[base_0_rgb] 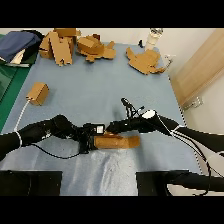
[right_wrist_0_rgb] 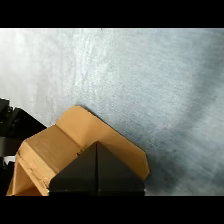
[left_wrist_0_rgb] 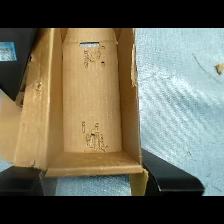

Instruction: Fold the box.

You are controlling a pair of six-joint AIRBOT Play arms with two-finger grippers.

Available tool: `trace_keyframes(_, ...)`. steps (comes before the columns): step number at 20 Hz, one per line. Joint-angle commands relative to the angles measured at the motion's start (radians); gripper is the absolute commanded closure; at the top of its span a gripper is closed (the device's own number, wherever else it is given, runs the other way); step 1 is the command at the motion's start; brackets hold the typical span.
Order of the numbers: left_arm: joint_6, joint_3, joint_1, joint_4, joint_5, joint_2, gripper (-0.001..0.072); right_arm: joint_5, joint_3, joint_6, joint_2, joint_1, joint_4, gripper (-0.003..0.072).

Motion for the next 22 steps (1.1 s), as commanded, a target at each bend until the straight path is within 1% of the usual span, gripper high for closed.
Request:
trace_keyframes(1,0.001,0.000,-0.001,0.000,0.005,-0.001,0.0535,-0.018,0.000,-0.012,-0.018,0.001,-0.002,0.0683)
trace_keyframes(5,0.001,0.000,-0.001,0.000,0.012,-0.001,0.0534,-0.047,0.002,-0.013,-0.016,0.001,-0.027,0.0683)
trace_keyframes(7,0.001,0.000,-0.001,0.000,0.011,-0.001,0.0535,-0.044,0.006,-0.030,0.014,-0.013,-0.029,0.0683)
trace_keyframes(9,0.001,0.000,-0.001,0.000,0.011,-0.001,0.0535,-0.030,0.010,-0.029,0.100,-0.045,-0.058,0.0682)
trace_keyframes(10,0.001,0.000,-0.001,0.000,0.011,-0.001,0.0535,-0.013,0.010,-0.026,0.157,-0.070,-0.096,0.0682)
trace_keyframes(12,0.001,0.000,-0.001,0.000,0.012,-0.001,0.0535,0.054,0.010,0.019,0.280,-0.131,-0.244,0.0677)
trace_keyframes(14,0.001,0.000,-0.001,0.000,0.013,-0.001,0.0535,0.148,0.010,0.036,0.376,-0.162,-0.486,0.0440)
trace_keyframes(15,0.000,0.000,-0.001,0.000,0.012,-0.001,0.0535,0.207,0.010,0.027,0.402,-0.161,-0.612,0.0373)
trace_keyframes(16,0.000,0.000,-0.001,0.000,0.012,-0.001,0.0535,0.259,0.009,-0.011,0.415,-0.157,-0.707,0.0370)
trace_keyframes(17,0.000,0.000,-0.001,0.000,0.012,-0.001,0.0535,0.288,0.005,-0.050,0.420,-0.140,-0.778,0.0342)
trace_keyframes(18,0.000,0.000,-0.001,0.000,0.012,-0.001,0.0535,0.295,-0.001,-0.089,0.419,-0.116,-0.820,0.0219)
trace_keyframes(21,0.000,0.000,0.000,0.000,0.014,-0.001,0.0535,0.302,-0.034,-0.270,0.417,-0.003,-0.858,0.0160)
trace_keyframes(22,0.000,0.000,-0.001,0.000,0.018,-0.001,0.0534,0.296,-0.043,-0.285,0.417,0.034,-0.862,0.0160)
